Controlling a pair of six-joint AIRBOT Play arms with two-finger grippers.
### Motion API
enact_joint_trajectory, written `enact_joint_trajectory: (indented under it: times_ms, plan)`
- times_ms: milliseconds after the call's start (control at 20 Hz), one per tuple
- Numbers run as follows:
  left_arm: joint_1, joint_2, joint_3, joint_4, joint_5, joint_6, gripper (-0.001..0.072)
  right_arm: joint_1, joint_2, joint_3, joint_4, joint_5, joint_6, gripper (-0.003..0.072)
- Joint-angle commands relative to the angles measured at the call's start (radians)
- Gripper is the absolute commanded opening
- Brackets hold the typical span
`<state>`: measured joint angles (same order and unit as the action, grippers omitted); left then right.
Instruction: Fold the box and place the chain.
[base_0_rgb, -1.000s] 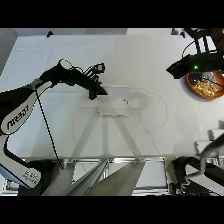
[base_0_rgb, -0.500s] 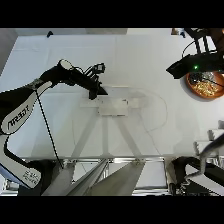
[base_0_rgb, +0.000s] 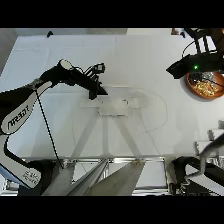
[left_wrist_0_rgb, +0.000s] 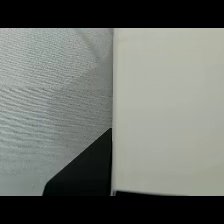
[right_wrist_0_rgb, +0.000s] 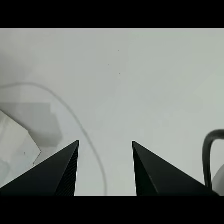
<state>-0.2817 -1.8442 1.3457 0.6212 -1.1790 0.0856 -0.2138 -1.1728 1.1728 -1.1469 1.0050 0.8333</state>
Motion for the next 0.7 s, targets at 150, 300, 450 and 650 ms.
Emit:
enact_joint_trajectory:
  times_ms: [150,300,450,650]
  plan:
    - [0.000,0.000,0.000,0.000,0.000,0.000,0.0004,0.000,0.001,0.001,0.089,-0.003,0.025,0.0364]
    - [0.000,0.000,0.000,0.000,0.000,0.000,0.0005,0.001,0.002,0.001,0.259,0.012,0.041,0.0362]
    - [0.000,0.000,0.000,0.000,0.001,0.000,0.0005,0.001,0.003,0.002,0.369,0.104,-0.070,0.0362]
    - [0.000,0.000,0.000,0.000,0.000,0.000,0.0005,0.001,0.035,0.003,0.445,0.361,-0.163,0.0362]
